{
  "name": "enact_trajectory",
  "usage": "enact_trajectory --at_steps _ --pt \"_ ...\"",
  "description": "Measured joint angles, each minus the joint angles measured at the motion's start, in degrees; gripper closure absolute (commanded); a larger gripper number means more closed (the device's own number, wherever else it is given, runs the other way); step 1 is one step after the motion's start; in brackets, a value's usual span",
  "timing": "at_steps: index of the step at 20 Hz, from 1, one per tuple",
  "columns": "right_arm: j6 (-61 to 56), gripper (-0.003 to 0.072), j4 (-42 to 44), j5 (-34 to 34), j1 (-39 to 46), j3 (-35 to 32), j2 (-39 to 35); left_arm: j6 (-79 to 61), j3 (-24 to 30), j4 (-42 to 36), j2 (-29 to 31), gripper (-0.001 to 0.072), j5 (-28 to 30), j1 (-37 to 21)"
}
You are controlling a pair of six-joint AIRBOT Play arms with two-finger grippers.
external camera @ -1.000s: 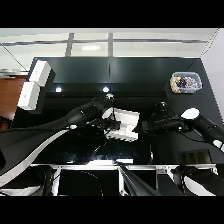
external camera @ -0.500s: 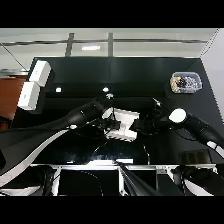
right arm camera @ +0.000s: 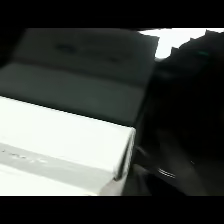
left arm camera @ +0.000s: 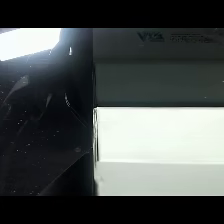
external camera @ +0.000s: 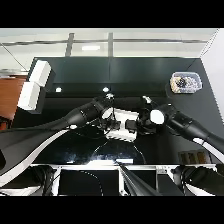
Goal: Fold the box and place the chain.
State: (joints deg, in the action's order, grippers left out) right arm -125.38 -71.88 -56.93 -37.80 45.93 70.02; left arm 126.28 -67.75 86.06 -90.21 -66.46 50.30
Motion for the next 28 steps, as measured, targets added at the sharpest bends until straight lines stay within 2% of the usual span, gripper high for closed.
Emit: enact_trajectory --at_steps 5,12,13,15,18,19,20,21,25,26,27,28 --pt "-8.4 0.0324 -4.7 -5.0 -3.2 3.1 3.0 0.0 0.0 0.0 0.0 0.0682 0.0 0.0" --pt "-12.7 0.0325 -6.1 -7.0 -3.9 3.8 5.2 0.0 0.0 0.0 0.0 0.0682 0.0 0.0" --pt "-13.0 0.0393 -6.1 -7.0 -3.9 3.8 5.5 0.0 0.0 0.0 0.0 0.0682 0.0 0.0" --pt "-13.4 0.0446 -6.1 -7.0 -3.9 3.9 5.9 0.0 0.0 0.0 0.0 0.0682 0.0 0.0" --pt "-14.0 0.0446 -6.1 -7.0 -3.9 3.9 6.2 0.0 0.0 0.0 0.0 0.0682 0.0 0.0" --pt "-14.2 0.0518 -6.1 -6.9 -3.9 3.9 6.3 0.0 0.0 0.0 0.0 0.0682 0.0 0.0" --pt "-14.4 0.0633 -6.1 -6.8 -3.9 3.9 6.3 0.0 0.0 -0.1 0.0 0.0682 0.0 0.0" --pt "-14.5 0.0671 -6.1 -6.8 -3.9 3.9 6.4 0.0 0.0 -0.2 0.0 0.0682 0.2 0.0" --pt "-14.8 0.0669 -6.2 -6.6 -3.9 3.9 6.5 0.0 0.0 0.0 0.0 0.0682 0.2 0.0" --pt "-14.8 0.0633 -6.2 -6.6 -3.9 3.9 6.5 0.0 0.0 0.0 0.0 0.0682 0.2 0.0" --pt "-14.9 0.0473 -6.2 -6.4 -3.9 3.9 6.5 0.0 0.0 0.0 0.0 0.0682 0.0 0.0" --pt "-15.0 0.0464 -6.4 -6.4 -3.9 3.9 6.5 0.1 0.0 0.0 0.0 0.0682 -0.2 0.0"
